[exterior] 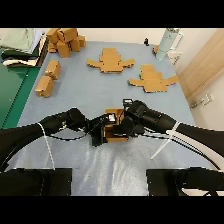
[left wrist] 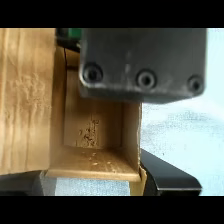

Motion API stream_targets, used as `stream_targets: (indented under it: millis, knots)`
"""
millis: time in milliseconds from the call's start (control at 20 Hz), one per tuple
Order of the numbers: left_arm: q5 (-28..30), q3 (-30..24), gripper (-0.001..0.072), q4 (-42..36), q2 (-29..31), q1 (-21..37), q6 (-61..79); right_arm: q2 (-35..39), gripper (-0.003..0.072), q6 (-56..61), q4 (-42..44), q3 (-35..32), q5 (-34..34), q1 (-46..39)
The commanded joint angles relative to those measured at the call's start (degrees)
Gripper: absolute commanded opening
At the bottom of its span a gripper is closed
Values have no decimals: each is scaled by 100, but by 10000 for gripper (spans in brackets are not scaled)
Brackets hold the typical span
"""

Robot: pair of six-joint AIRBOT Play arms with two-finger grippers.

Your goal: Fold the box.

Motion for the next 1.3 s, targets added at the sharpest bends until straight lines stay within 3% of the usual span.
stream_targets:
  millis: [0, 200, 350, 400, 450, 500, 800, 850, 950, 1100, 1150, 1200, 1250]
  knots:
    - [2, 4, 481, 4, -2, -4, 2, -146, 277, 92, -63, 31, -136, 7]
    - [2, 4, 481, 2, -2, -4, 2, -173, 3, -57, -101, 31, -140, 7]
    - [2, 4, 481, 2, -2, -4, 2, -173, 2, -205, -221, 31, -138, 9]
    - [2, 4, 481, 2, -2, -4, 2, -170, 68, -280, -221, 31, -138, 9]
    - [2, 4, 481, 2, -2, -4, 2, -170, 282, -280, -216, 31, -142, 9]
    - [2, 4, 481, 2, -2, -4, 2, -160, 333, -321, -188, 31, -149, 11]
    - [2, 4, 481, 2, -2, -4, 2, -55, 334, -319, -83, 35, -245, 9]
    - [2, 4, 481, 4, -2, -4, 2, -76, 256, -319, -37, 35, -245, 9]
    - [2, 4, 481, 2, -2, -4, 2, -122, 1, -343, -15, 35, -245, 9]
    - [2, 4, 481, 2, -2, -4, 2, -149, 1, -424, 31, 35, -234, 9]
    - [2, 4, 481, 2, -2, -4, 2, -144, 133, -424, 26, 35, -234, 9]
    - [2, 4, 481, 2, -2, -4, 2, -142, 404, -424, 26, 35, -234, 9]
    - [2, 4, 481, 2, -2, -4, 2, -125, 454, -426, 33, 35, -234, 9]
